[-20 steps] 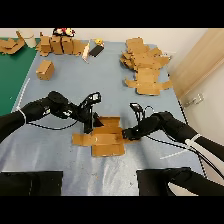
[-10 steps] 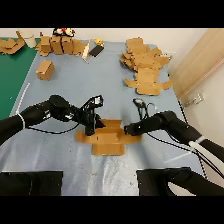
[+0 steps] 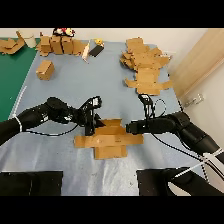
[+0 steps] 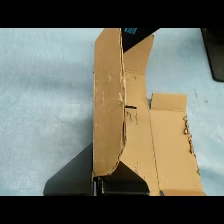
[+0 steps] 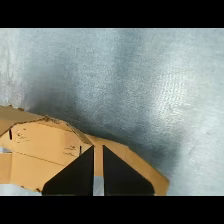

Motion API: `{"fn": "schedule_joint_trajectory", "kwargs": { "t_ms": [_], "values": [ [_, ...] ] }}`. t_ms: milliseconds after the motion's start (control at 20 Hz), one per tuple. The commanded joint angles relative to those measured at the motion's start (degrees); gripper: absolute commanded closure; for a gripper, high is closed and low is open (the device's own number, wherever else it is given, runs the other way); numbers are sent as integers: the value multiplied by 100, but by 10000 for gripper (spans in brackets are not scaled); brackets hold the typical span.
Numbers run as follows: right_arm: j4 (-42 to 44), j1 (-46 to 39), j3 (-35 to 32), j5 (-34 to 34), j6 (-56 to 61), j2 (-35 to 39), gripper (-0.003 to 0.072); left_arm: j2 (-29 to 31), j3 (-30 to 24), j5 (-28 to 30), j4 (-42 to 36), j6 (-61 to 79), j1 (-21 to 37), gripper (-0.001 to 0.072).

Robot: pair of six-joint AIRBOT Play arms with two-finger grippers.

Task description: Fold the box.

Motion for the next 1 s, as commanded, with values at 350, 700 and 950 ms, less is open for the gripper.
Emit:
{"fn": "schedule_joint_trajectory", "kwargs": {
  "t_ms": [350,700,950],
  "values": [
    [-28,4,4,446,44,-20,669,-114,-79,197,-396,553,-7,697],
    [-79,4,4,570,44,-20,668,-116,-304,186,-369,595,-7,697],
    [-76,4,4,566,44,-20,669,-116,-315,177,-354,595,-7,697]
  ]
}}
